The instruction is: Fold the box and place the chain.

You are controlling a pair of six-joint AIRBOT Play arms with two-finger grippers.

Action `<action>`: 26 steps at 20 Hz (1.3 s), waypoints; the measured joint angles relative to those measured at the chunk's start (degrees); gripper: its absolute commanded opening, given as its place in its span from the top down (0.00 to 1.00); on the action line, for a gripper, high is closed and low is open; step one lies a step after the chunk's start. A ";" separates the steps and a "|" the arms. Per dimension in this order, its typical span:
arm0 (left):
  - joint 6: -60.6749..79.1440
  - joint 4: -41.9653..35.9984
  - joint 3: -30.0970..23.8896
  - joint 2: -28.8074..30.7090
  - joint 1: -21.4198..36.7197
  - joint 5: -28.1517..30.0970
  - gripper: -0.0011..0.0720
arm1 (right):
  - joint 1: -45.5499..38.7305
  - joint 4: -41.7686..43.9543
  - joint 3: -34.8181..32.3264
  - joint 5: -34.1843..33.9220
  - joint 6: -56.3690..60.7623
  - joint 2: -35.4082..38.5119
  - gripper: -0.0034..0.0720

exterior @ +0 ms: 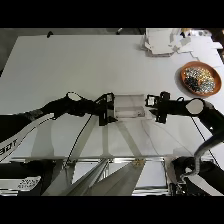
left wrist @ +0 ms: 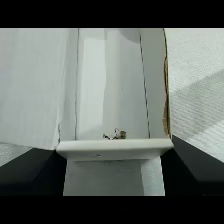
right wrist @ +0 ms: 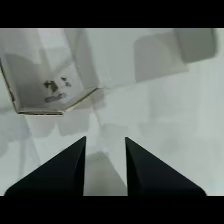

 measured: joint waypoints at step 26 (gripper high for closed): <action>0.02 0.07 0.00 0.00 0.00 0.00 0.78 | 0.00 25.31 -2.29 4.87 -23.91 -8.68 0.31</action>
